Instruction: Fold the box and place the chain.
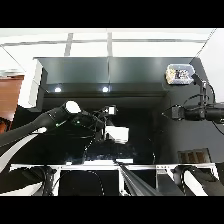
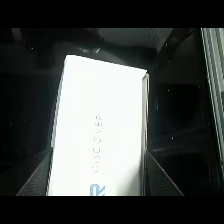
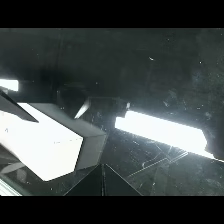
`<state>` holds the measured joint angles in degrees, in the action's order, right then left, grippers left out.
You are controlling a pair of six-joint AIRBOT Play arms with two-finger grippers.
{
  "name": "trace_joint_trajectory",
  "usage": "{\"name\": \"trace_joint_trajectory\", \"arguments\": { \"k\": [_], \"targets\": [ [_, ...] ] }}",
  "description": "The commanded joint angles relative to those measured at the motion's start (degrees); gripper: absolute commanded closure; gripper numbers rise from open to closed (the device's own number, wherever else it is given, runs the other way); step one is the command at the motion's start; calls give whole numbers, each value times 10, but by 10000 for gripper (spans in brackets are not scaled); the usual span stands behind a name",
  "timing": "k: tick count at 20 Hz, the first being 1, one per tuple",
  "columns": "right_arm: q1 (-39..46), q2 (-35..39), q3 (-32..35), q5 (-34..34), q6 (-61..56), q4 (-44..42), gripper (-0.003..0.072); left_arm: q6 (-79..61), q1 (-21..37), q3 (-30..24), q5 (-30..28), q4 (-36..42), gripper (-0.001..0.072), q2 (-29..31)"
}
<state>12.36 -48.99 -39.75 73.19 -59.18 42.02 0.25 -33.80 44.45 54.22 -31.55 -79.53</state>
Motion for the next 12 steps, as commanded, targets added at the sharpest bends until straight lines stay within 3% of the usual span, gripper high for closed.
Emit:
{"name": "trace_joint_trajectory", "arguments": {
  "k": [1, 5, 6, 7, 8, 12],
  "targets": [
    [0, 0, 0, 0, 0, 0, 674, -3, -4, 0, -4, -35, -2, 0],
    [0, 0, 0, -4, 0, 0, 673, 31, -48, 1, -114, -85, 23, -1],
    [0, 0, 0, -3, 0, 0, 673, 78, -56, 8, -122, -94, 140, -1],
    [0, 0, 0, -3, 0, 0, 673, 128, -59, 19, -112, -107, 315, -1],
    [0, 0, 0, -3, 0, 1, 673, 193, -57, 31, -95, -131, 369, 2],
    [0, 0, 0, -1, 0, 1, 673, 489, 7, 58, -16, -275, 369, 64]
  ]
}}
